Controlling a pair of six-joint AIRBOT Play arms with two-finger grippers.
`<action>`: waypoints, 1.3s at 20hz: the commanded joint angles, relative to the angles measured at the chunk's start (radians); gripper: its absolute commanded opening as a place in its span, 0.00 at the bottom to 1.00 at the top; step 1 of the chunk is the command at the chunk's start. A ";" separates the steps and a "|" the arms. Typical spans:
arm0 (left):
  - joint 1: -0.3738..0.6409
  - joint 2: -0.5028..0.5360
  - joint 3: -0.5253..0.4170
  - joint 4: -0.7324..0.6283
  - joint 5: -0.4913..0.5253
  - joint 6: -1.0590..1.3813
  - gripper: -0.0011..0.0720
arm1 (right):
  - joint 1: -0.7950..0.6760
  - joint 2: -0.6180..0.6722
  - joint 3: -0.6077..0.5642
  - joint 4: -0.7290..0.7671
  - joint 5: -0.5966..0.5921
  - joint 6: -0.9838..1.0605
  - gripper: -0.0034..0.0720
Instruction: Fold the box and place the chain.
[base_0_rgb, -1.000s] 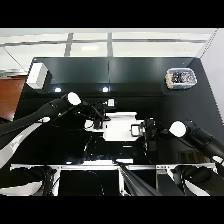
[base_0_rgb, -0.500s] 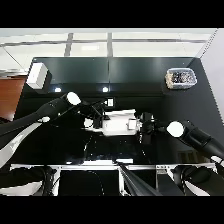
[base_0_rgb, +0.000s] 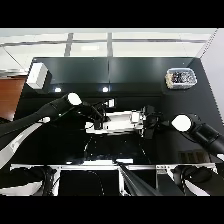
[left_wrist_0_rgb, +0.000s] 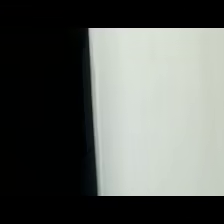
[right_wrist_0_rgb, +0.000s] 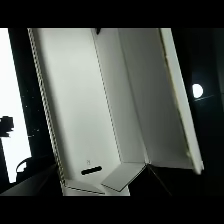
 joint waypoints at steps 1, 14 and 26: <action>-0.003 0.000 0.002 0.007 -0.012 -0.001 0.05 | -0.023 -0.010 0.005 0.008 0.017 0.000 0.88; -0.021 0.000 0.039 0.132 -0.058 -0.072 0.05 | -0.027 -0.086 0.005 0.196 0.006 -0.094 0.88; -0.021 0.000 0.039 0.129 -0.056 -0.072 0.05 | -0.117 -0.224 -0.026 0.462 0.112 -0.506 0.87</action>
